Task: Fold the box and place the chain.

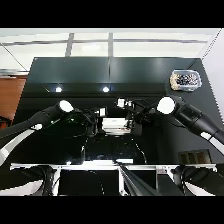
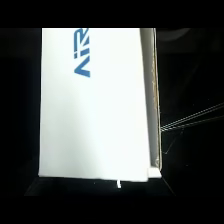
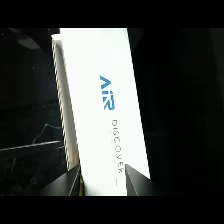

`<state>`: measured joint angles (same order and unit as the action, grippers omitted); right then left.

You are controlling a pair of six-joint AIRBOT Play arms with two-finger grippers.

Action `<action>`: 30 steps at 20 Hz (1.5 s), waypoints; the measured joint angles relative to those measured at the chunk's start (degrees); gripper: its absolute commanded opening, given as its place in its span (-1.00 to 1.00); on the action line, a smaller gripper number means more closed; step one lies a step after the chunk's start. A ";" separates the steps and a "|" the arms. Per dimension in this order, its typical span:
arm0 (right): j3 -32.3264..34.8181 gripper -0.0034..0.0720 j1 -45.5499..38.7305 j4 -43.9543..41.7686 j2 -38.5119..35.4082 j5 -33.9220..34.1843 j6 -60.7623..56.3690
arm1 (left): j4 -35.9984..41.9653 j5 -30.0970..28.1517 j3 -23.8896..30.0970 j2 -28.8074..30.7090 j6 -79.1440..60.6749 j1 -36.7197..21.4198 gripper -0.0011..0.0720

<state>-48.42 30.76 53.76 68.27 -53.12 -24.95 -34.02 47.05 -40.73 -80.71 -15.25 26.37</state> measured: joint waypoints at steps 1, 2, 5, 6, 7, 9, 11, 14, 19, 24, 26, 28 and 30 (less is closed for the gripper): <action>0.11 -0.11 0.00 -0.04 0.00 0.11 0.00 | 0.00 0.00 -0.02 0.00 0.00 0.00 0.12; 0.15 -0.11 0.00 -0.09 0.00 0.15 -0.02 | 0.00 0.00 0.00 0.00 0.00 0.00 0.12; 0.22 -0.08 0.00 -0.31 0.00 0.24 -0.13 | 0.00 0.00 0.00 0.00 0.00 0.00 0.13; 0.22 -0.08 0.00 -0.46 0.00 0.15 -0.15 | 0.00 0.00 0.00 0.00 0.02 0.00 0.13; 0.22 -0.08 0.00 -0.76 0.00 -0.02 -0.13 | -0.02 0.00 -0.02 0.00 0.00 0.00 0.13; 0.24 -0.07 0.00 -1.05 0.00 -0.26 -0.15 | -0.02 0.00 -0.02 0.00 -0.02 0.00 0.13; 0.22 0.10 0.00 -1.31 0.00 -0.59 -0.15 | -0.02 0.00 -0.02 0.00 -0.02 0.00 0.13; 0.22 0.10 0.00 -1.49 0.00 -0.72 -0.15 | -0.02 0.00 0.00 0.00 -0.02 0.00 0.13; 0.35 0.10 0.00 -1.68 0.07 -0.76 -0.15 | -0.02 -0.02 -0.02 0.00 -0.02 0.00 0.13; 2.01 0.10 0.00 -1.86 0.17 -0.17 -0.11 | -0.02 -0.02 0.00 0.00 0.00 0.00 0.13; 2.10 0.10 0.00 -1.73 0.00 -0.31 -0.44 | -0.02 -0.02 0.00 0.00 -0.02 0.00 0.13; 1.49 0.10 -0.46 -1.68 -0.92 -1.01 -4.15 | -0.02 -0.02 0.00 0.00 0.00 0.00 0.13; 1.05 0.10 -2.12 -1.88 -2.36 -2.32 -10.69 | -0.02 -0.04 0.00 0.00 0.00 0.00 0.13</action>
<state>-47.37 28.64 51.88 65.91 -55.44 -35.64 -34.04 47.00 -40.73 -80.71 -15.25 26.37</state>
